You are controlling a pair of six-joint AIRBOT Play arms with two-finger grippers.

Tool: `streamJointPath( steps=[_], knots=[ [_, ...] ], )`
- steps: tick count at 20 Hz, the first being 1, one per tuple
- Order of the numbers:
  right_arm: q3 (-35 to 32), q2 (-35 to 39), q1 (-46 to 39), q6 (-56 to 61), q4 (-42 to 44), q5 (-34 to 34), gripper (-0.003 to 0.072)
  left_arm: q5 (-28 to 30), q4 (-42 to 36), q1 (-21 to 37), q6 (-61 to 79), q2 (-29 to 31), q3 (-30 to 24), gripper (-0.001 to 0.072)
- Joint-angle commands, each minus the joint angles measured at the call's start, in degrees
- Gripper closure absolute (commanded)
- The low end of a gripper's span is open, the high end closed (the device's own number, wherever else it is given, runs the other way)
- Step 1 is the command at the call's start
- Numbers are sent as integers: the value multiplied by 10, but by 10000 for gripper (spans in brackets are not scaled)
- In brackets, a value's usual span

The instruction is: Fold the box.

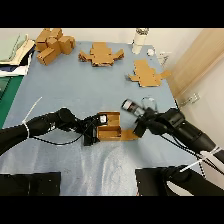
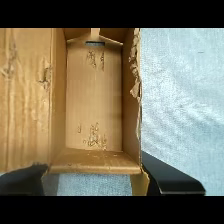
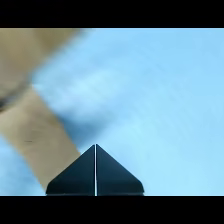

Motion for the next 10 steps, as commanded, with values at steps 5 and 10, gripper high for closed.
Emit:
streamJointPath(
  steps=[5, 10],
  knots=[
    [-32, -34, -133, 334, 90, -87, 683, 0, 0, 1, 0, 0, 0, 182],
    [-38, -93, -115, 195, 341, -35, 683, 0, 0, 1, 0, 0, 0, 182]
  ],
)
